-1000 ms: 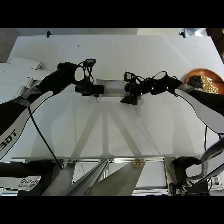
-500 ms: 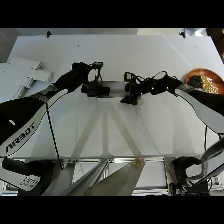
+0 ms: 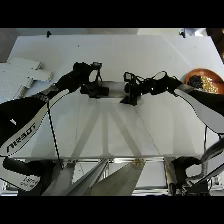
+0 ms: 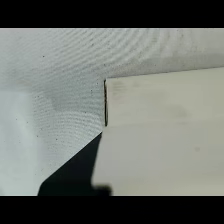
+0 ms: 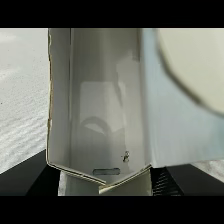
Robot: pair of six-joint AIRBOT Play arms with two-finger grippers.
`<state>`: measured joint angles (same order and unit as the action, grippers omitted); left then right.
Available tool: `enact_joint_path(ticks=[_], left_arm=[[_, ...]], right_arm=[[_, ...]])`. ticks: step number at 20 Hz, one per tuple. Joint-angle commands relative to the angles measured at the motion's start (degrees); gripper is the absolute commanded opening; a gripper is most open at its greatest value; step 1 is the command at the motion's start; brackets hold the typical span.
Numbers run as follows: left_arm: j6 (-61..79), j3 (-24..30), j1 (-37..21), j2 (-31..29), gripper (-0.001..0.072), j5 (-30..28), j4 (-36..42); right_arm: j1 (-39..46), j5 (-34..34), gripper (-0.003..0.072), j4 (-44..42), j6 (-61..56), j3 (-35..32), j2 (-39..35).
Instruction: Fold the box and place the chain.
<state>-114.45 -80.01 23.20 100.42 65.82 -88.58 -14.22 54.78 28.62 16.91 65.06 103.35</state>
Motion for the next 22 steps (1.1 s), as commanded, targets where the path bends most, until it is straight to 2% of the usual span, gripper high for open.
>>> enact_joint_path(ticks=[1,2,3,4,10,15,17,19,22], left_arm=[[0.0,0.0,-0.1,-0.2,0.0047,0.0,0.5],[0.0,0.0,-0.1,-0.4,0.0159,0.0,0.5],[0.0,0.0,-0.1,-0.8,0.0307,0.0,0.5],[0.0,0.0,-0.1,-1.3,0.0402,-0.2,0.5],[5.4,0.0,-0.2,-6.0,0.0402,-0.2,0.5],[16.5,0.0,-4.7,-9.8,0.0402,6.9,7.5],[26.1,0.1,-8.1,-10.5,0.0399,9.3,11.3],[38.7,0.6,-12.0,-10.7,0.0394,8.9,16.9],[77.9,5.5,-20.6,-10.5,0.0402,8.6,35.6]], right_arm=[[0.0,-0.1,0.046,0.0,0.0,0.1,0.0],[0.0,-0.1,0.046,0.0,0.0,0.1,0.0],[0.0,-0.1,0.046,0.0,0.0,0.1,0.0],[0.0,-0.1,0.046,0.0,0.0,0.1,0.0],[0.0,-0.1,0.046,0.0,0.0,0.1,0.0],[0.0,-0.1,0.046,0.0,0.0,0.1,0.0],[0.0,-0.1,0.046,0.0,0.0,0.1,0.0],[0.0,-0.1,0.046,0.0,0.0,0.1,0.0],[0.0,-0.1,0.046,0.0,0.0,0.1,0.0]])
